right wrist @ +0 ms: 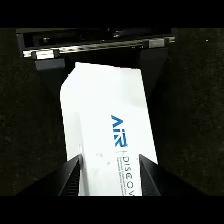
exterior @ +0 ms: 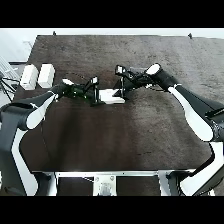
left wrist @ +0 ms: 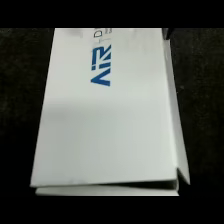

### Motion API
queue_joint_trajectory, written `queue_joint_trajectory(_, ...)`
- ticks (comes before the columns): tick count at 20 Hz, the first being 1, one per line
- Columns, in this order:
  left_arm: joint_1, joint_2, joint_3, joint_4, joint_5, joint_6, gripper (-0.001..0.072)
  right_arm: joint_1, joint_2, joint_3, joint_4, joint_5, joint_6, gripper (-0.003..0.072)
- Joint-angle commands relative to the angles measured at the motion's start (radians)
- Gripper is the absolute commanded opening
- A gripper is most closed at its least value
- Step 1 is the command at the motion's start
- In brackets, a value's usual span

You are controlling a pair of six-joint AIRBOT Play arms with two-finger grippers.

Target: Fold the box and place the chain.

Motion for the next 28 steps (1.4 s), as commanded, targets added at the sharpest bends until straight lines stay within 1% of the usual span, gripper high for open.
queue_joint_trajectory(1, 0.0, 0.001, 0.0, 0.0, -0.001, 0.002, 0.0466, -0.001, 0.005, 0.01, 0.005, -0.02, -0.002, 0.0406)
queue_joint_trajectory(5, 0.0, 0.001, 0.0, 0.0, -0.001, 0.002, 0.0466, -0.003, 0.013, 0.051, 0.047, -0.019, -0.002, 0.0406)
queue_joint_trajectory(8, 0.0, 0.001, 0.0, 0.0, -0.001, 0.002, 0.0466, -0.003, 0.023, 0.058, 0.046, -0.019, -0.002, 0.0406)
queue_joint_trajectory(12, 0.0, 0.001, 0.0, 0.0, -0.001, 0.002, 0.0466, -0.003, 0.021, 0.03, 0.005, -0.042, -0.002, 0.0405)
queue_joint_trajectory(14, 0.0, 0.001, 0.0, 0.0, -0.001, 0.002, 0.0466, -0.003, 0.021, 0.012, 0.004, -0.071, -0.002, 0.0405)
queue_joint_trajectory(18, 0.0, 0.001, 0.0, 0.0, -0.001, 0.002, 0.0466, -0.003, 0.021, 0.006, 0.005, -0.091, -0.002, 0.0406)
queue_joint_trajectory(23, 0.0, 0.001, 0.0, 0.0, -0.001, 0.002, 0.0466, 0.004, 0.021, 0.004, 0.005, -0.09, -0.001, 0.0406)
queue_joint_trajectory(28, 0.0, 0.001, 0.0, 0.0, -0.001, 0.002, 0.0466, 0.024, 0.021, -0.028, 0.005, -0.087, -0.002, 0.0406)
